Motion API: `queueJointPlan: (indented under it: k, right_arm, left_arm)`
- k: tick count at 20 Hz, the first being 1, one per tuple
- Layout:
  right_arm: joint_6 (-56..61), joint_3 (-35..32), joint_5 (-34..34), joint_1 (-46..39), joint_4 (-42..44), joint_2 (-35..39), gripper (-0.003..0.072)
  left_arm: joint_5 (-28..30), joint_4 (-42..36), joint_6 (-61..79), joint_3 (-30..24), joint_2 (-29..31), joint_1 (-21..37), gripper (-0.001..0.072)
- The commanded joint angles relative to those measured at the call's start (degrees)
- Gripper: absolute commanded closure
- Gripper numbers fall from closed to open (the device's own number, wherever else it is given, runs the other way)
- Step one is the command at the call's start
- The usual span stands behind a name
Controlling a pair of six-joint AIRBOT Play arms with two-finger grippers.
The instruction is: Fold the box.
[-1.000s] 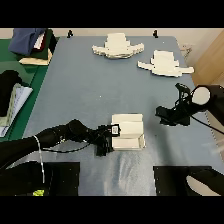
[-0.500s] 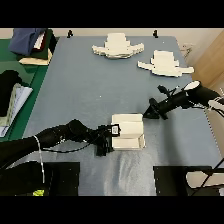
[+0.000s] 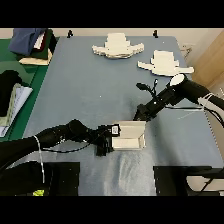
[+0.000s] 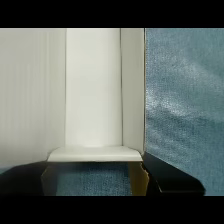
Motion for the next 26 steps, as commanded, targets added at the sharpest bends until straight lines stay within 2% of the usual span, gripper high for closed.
queueJointPlan:
  k: [1, 3, 6, 11, 15, 18, 21, 22, 23, 24, 25, 26]
  right_arm:
    - [-2.5, 0.2, -2.0, 6.4, -6.5, 7.1, 0.0672]
    - [-2.5, -0.2, -3.9, 10.5, -11.7, 10.5, 0.0672]
    - [-4.8, -3.0, -11.1, 16.5, -18.3, 14.7, 0.0672]
    - [-11.1, -14.0, -25.4, 25.8, -21.0, 24.3, 0.0672]
    - [-15.3, -22.8, -36.5, 31.5, -27.0, 31.0, 0.0672]
    - [-18.0, -27.1, -40.9, 33.9, -28.4, 32.8, 0.0661]
    - [-19.5, -28.0, -44.3, 36.5, -30.9, 34.5, 0.0623]
    - [-20.0, -28.0, -45.4, 36.9, -31.1, 35.2, 0.0591]
    - [-21.2, -28.0, -46.2, 37.0, -31.0, 35.8, 0.044]
    - [-22.4, -28.0, -46.6, 37.0, -31.0, 36.3, 0.0361]
    - [-24.0, -28.0, -46.6, 37.0, -30.6, 36.6, 0.0342]
    - [-25.2, -28.0, -46.5, 37.1, -29.9, 36.7, 0.0269]
  left_arm:
    - [0.0, 0.0, 0.0, 0.0, 0.0, 0.0, 0.0184]
    - [0.0, 0.0, 0.0, 0.0, 0.0, 0.0, 0.0184]
    - [0.0, 0.0, 0.0, 0.0, 0.0, 0.0, 0.0184]
    - [0.0, 0.0, 0.0, 0.0, 0.0, 0.0, 0.0184]
    - [0.0, 0.0, 0.0, 0.0, 0.0, 0.0, 0.0184]
    - [0.0, 0.0, 0.0, 0.0, 0.0, 0.0, 0.0184]
    - [0.0, 0.0, 0.0, 0.0, 0.0, 0.0, 0.0184]
    - [0.0, 0.0, 0.0, 0.0, 0.0, 0.0, 0.0184]
    - [0.0, 0.0, 0.0, 0.0, 0.0, 0.0, 0.0184]
    - [0.0, 0.0, 0.0, 0.0, 0.0, 0.0, 0.0184]
    - [0.0, 0.0, 0.0, 0.0, 0.0, 0.0, 0.0184]
    - [0.0, 0.0, 0.0, 0.0, 0.0, 0.0, 0.0184]
